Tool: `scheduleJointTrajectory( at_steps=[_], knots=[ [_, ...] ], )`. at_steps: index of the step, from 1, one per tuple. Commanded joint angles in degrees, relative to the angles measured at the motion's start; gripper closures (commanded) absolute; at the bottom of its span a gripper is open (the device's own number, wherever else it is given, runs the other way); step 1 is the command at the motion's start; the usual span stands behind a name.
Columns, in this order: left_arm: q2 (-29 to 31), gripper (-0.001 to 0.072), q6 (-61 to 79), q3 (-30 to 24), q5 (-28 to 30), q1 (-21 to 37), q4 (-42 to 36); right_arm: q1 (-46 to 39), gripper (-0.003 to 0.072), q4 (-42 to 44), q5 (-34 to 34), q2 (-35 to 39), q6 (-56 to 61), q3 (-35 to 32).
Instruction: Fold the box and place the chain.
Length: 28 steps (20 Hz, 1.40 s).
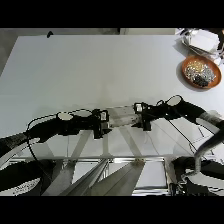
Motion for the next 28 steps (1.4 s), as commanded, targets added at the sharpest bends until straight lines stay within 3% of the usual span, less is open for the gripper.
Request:
scheduleJointTrajectory(
  at_steps=[1,2,3,5,15,17,21,25,28],
  knots=[
    [-0.04,0.0562,0.07,0.04,0.24,0.0,0.07,0.07,0.028,0.5,1.09,0.02,0.35,-0.02],
    [-0.04,0.0553,0.04,0.04,0.17,0.0,0.09,0.04,0.0278,0.44,2.67,0.04,1.7,-0.02],
    [-0.04,0.0553,0.07,0.04,-0.13,0.0,0.15,0.04,0.0217,0.7,3.17,0.2,3.43,-0.02],
    [-0.04,0.0555,0.09,0.04,-0.17,0.0,0.66,-0.07,-0.0013,-0.33,2.97,1.81,10.23,-0.02],
    [-0.02,0.0562,-2.95,0.04,-2.27,0.07,7.87,-0.07,0.0002,-25.51,12.92,15.85,38.21,-0.02],
    [-0.02,0.0579,-5.53,0.13,-2.56,0.07,8.63,-0.07,0.0052,-27.5,16.13,18.05,40.19,-0.02],
    [0.0,0.0579,-11.52,0.26,-4.09,0.2,13.29,-0.07,0.0052,-26.34,17.16,23.52,40.57,-0.02],
    [0.02,0.0579,-20.9,4.0,-8.24,0.2,24.44,-0.07,0.0051,-20.37,17.09,25.88,40.3,-0.02],
    [-0.04,0.0578,-23.58,5.86,-6.54,0.2,28.37,-0.04,0.0052,-16.06,16.81,25.86,40.04,-0.02]
  ],
)
